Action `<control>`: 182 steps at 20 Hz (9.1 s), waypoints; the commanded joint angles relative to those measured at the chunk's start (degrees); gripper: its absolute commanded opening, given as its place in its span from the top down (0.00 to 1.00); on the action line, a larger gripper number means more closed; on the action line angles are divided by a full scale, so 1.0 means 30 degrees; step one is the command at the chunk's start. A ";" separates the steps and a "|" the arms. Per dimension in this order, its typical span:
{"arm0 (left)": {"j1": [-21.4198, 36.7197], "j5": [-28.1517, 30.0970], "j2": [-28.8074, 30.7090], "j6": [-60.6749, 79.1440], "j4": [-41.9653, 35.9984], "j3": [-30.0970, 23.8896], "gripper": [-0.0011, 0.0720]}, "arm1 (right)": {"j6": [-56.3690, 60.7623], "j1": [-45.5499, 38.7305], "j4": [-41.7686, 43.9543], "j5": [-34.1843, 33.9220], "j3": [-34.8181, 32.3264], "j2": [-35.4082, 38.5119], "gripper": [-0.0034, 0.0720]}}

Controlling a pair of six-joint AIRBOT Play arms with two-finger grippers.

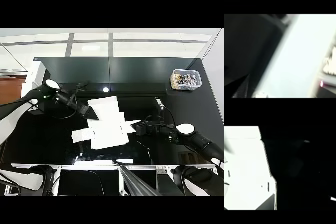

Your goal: Fold the box and place the chain.

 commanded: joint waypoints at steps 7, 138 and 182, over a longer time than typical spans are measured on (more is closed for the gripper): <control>-0.1035 0.0495 -0.0729 0.3832 0.0583 0.0270 0.86 | -0.0015 0.0080 -0.0051 -0.0306 -0.0007 0.0007 0.93; -0.5136 0.9719 0.2892 1.3952 0.1872 -0.1989 0.95 | -1.4069 0.0933 -0.9537 0.2164 0.6572 -0.6776 0.02; -0.4189 1.3056 0.4218 0.2849 0.0947 -0.4561 0.95 | -1.4061 0.0925 -0.9836 0.2659 0.6572 -0.6776 0.86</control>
